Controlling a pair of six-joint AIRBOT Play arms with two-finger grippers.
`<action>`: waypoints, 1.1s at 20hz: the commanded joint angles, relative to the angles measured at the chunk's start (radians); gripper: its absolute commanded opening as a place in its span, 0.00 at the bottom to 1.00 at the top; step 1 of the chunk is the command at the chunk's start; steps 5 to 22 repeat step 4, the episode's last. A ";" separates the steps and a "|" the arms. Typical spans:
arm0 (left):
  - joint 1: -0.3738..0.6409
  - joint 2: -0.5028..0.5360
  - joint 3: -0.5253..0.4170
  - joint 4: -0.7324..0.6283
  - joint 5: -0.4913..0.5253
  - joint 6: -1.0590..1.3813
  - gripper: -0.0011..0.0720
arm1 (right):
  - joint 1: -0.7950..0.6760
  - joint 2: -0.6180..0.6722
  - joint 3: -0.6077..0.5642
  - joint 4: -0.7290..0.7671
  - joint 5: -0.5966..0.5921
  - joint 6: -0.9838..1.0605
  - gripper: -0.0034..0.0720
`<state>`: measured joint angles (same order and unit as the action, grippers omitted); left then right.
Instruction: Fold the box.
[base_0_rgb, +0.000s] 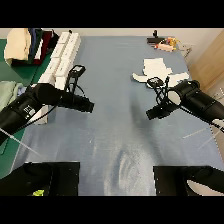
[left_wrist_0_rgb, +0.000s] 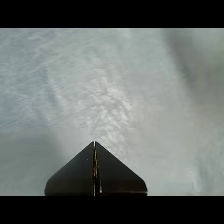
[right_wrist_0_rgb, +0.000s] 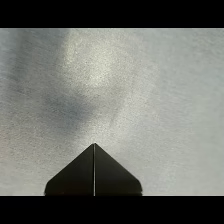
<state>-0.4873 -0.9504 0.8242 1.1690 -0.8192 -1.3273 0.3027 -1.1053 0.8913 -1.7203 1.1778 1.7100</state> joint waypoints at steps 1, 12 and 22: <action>-0.053 -0.003 0.001 -0.011 0.008 0.002 0.04 | 0.000 0.000 0.001 0.000 0.000 0.000 0.05; -0.055 -0.003 0.001 -0.011 0.008 0.002 0.04 | 0.000 0.000 0.001 0.000 0.000 0.000 0.05; -0.055 -0.003 0.001 -0.011 0.008 0.002 0.04 | 0.000 0.000 0.001 0.000 0.000 0.000 0.05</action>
